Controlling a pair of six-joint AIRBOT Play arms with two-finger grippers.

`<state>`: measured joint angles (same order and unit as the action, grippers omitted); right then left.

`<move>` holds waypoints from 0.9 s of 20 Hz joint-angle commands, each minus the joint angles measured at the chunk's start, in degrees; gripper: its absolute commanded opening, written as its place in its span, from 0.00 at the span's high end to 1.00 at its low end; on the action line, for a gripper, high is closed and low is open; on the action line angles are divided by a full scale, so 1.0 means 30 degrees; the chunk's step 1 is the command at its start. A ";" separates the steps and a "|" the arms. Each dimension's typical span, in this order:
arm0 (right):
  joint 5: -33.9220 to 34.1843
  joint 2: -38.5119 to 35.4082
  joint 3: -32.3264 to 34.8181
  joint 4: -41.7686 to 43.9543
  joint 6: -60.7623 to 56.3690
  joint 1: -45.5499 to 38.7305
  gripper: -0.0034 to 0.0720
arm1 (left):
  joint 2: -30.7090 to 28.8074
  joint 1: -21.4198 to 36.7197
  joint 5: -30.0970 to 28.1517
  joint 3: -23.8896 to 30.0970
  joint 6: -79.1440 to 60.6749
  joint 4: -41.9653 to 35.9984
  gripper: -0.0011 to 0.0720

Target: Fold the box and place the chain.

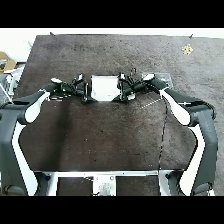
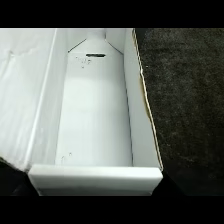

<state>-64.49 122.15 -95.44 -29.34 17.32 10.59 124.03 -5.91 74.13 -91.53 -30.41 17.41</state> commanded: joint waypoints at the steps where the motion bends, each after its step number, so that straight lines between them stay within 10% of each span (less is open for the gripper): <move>1: -0.0007 -0.0015 -0.0007 0.0007 0.0000 0.0015 0.37 | 0.0095 0.0000 -0.0066 0.0000 -0.0044 -0.0051 0.02; 10: -0.0007 -0.0015 -0.0007 0.0007 0.0000 0.0015 0.37 | 0.0168 0.0000 -0.0095 0.0000 -0.0029 -0.0051 0.05; 12: -0.0007 -0.0015 -0.0007 0.0007 0.0000 0.0015 0.37 | 0.0168 0.0007 -0.0095 0.0015 -0.0029 0.0036 0.43; 14: 0.0000 -0.0015 -0.0007 0.0007 0.0000 0.0015 0.37 | 0.0168 0.0007 -0.0109 0.0015 -0.0036 0.0058 0.60; 18: -0.0007 -0.0015 -0.0007 0.0007 0.0000 0.0015 0.37 | 0.0168 0.0007 -0.0583 0.0015 -0.0029 0.0058 0.60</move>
